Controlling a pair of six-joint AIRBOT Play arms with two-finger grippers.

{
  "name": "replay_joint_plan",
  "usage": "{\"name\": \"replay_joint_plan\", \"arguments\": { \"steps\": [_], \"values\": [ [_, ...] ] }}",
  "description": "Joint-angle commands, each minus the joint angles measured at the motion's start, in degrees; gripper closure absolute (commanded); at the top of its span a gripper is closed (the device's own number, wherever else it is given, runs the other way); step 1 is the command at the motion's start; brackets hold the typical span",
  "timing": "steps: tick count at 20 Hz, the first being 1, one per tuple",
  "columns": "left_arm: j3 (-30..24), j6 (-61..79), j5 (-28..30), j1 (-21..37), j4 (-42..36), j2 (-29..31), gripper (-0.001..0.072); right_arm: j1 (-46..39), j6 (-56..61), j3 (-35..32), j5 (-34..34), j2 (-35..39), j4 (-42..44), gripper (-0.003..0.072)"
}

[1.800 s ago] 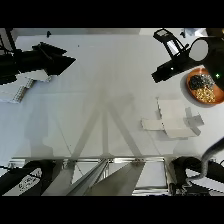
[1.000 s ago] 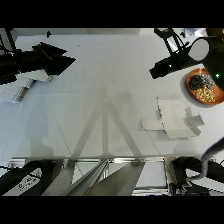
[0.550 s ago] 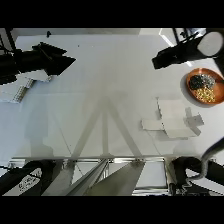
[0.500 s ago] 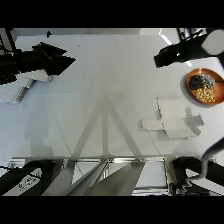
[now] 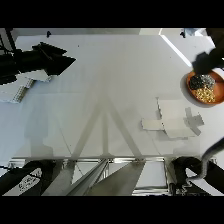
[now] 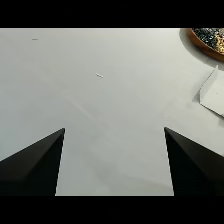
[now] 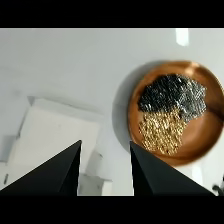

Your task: Fold the box and place the chain.

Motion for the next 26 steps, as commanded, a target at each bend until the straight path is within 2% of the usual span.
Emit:
{"name": "replay_joint_plan", "arguments": {
  "steps": [1, 4, 6, 8, 19, 26],
  "values": [
    [0.02, 0.02, -0.02, 0.00, 0.00, -0.02, 0.0014, -6.34, 0.55, 0.09, 10.51, -0.28, -4.39, 0.0275],
    [0.02, 0.02, 0.00, 0.00, 0.00, -0.02, 0.0014, -13.09, 0.33, 0.02, 16.24, -2.71, -1.07, 0.0206],
    [0.02, 0.02, -0.02, 0.00, 0.00, -0.02, 0.0014, -15.76, -1.99, -0.81, 16.33, -4.28, 4.46, 0.0203],
    [0.02, 0.02, -0.02, 0.00, 0.00, -0.02, 0.0014, -16.00, -4.50, -2.32, 15.65, -5.97, 6.14, 0.0130],
    [0.02, 0.02, -0.02, 0.00, 0.00, -0.02, 0.0014, -16.02, -5.53, -9.07, 15.39, -22.60, 1.97, 0.0130],
    [0.02, 0.02, 0.00, 0.00, 0.00, -0.02, 0.0014, -16.02, -5.53, -15.67, 14.08, -24.72, -1.92, 0.0132]
  ]
}}
